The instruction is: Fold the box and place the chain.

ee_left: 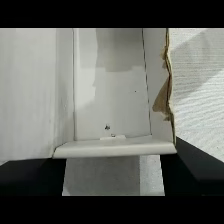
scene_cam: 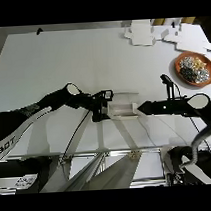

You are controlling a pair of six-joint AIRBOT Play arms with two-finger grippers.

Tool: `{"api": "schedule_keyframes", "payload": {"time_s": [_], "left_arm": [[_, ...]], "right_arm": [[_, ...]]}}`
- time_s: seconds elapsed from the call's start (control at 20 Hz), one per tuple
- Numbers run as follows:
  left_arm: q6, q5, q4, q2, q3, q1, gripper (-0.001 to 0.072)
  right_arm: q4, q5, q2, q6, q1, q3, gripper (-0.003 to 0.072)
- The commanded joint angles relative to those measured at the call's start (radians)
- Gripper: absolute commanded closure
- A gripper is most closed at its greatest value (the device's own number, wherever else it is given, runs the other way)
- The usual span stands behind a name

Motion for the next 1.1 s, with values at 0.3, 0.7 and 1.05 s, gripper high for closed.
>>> {"api": "schedule_keyframes", "payload": {"time_s": [0.3, 0.7, 1.05], "left_arm": [[0.0, 0.0, 0.0, 0.0, 0.0, 0.001, 0.0373], [0.0, 0.001, 0.0, 0.0, 0.0, 0.001, 0.0373], [0.0, 0.001, 0.0, 0.0, 0.0, 0.001, 0.0373]], "right_arm": [[-0.182, -0.067, -0.034, 0.256, 0.143, 0.077, 0.0341], [-0.451, 0.063, -0.221, 0.526, 0.311, 0.258, 0.0273], [-0.51, 0.065, -0.269, 0.626, 0.359, 0.284, 0.0293]]}}
